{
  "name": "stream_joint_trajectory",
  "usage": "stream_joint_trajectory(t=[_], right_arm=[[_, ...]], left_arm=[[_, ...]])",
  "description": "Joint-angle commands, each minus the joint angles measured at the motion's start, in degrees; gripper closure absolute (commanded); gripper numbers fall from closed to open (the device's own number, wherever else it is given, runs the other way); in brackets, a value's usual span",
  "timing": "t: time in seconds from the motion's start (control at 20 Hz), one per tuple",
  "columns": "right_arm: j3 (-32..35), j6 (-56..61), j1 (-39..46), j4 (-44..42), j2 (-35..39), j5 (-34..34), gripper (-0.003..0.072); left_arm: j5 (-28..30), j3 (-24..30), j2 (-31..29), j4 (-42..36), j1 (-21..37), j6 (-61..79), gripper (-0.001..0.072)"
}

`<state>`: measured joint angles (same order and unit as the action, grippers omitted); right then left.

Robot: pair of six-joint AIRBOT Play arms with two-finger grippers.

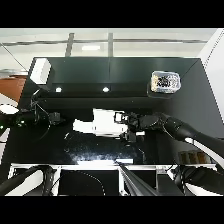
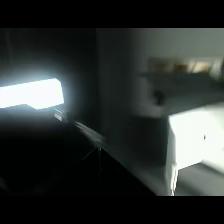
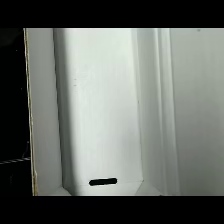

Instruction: Fold the box and place the chain.

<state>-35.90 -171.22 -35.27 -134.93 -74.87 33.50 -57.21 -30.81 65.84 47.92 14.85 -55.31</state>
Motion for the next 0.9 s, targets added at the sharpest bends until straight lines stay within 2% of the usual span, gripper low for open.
stream_joint_trajectory(t=[0.0, 0.15, 0.35, 0.4, 0.45, 0.55, 0.6, 0.75, 0.85], right_arm=[[0.02, 0.02, 0.02, -0.02, 0.00, 0.02, 0.0151], [0.02, 0.02, 0.02, -0.02, 0.00, 0.04, 0.0150], [0.02, 0.02, 0.02, -0.02, 0.00, 0.04, 0.0150], [0.02, 0.02, 0.02, -0.02, 0.00, 0.07, 0.0151], [0.02, 0.04, 0.02, -0.02, 0.00, 0.07, 0.0151], [0.02, 0.04, 0.02, -0.02, 0.00, 0.07, 0.0151], [0.02, 0.02, 0.02, 0.00, 0.00, 0.09, 0.0150], [0.02, 0.02, 0.02, -0.02, 0.00, 0.09, 0.0151], [0.02, 0.02, 0.02, 0.00, 0.00, 0.04, 0.0150]], left_arm=[[-1.90, 1.03, 7.26, -4.48, 0.00, -7.67, 0.0681], [-6.69, 1.03, 13.05, -12.72, -2.51, 1.16, 0.0681], [-7.04, 0.98, 15.80, -16.98, -8.76, 2.80, 0.0680], [-7.06, 0.72, 15.78, -16.92, -10.03, 2.89, 0.0641], [-7.37, 0.24, 15.78, -16.92, -11.04, 3.10, 0.0484], [-9.14, -1.38, 15.78, -16.92, -12.20, 3.10, 0.0052], [-11.28, -2.67, 15.78, -16.87, -12.39, 3.08, 0.0029], [-16.70, -6.78, 15.65, -16.90, -12.46, 2.99, 0.0029], [-16.90, -8.20, 14.56, -16.83, -13.05, 2.32, 0.0029]])
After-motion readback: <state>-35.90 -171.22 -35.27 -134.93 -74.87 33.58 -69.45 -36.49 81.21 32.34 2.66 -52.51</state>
